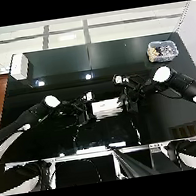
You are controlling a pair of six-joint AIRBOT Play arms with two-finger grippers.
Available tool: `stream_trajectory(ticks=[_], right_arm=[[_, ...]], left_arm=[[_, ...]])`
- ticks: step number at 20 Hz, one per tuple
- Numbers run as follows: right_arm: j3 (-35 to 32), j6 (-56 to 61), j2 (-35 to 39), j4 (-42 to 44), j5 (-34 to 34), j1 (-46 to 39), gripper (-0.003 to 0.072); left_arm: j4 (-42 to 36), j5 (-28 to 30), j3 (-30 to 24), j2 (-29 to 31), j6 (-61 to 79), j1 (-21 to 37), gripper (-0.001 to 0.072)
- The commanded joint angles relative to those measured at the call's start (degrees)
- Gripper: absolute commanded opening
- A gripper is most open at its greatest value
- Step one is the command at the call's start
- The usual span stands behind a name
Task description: Fold the box and place the chain.
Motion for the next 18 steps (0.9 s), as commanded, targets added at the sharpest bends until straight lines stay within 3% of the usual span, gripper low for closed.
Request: stream_trajectory(ticks=[1,12,15,16,17,18], right_arm=[[0.0,0.0,0.0,0.1,-0.2,0.0,0.0265],[-0.1,4.1,1.0,-3.8,1.9,0.0,0.0266],[1.2,14.1,4.3,-3.5,2.2,-0.6,0.0264],[1.2,21.7,5.6,-2.7,2.6,-1.2,0.0211],[1.2,29.5,5.9,-1.9,3.8,-1.8,0.0021],[1.0,36.0,5.9,-1.0,5.2,-2.0,0.0016]], left_arm=[[0.0,0.0,0.0,0.0,0.2,0.0,0.0419],[0.0,0.0,0.0,0.0,0.2,0.0,0.0419],[0.0,0.0,0.0,0.0,0.2,0.0,0.0419],[0.0,0.0,0.0,0.0,0.2,0.0,0.0419],[0.0,0.0,0.0,0.0,0.2,0.0,0.0419],[0.0,0.0,0.0,0.0,0.2,0.0,0.0419]])
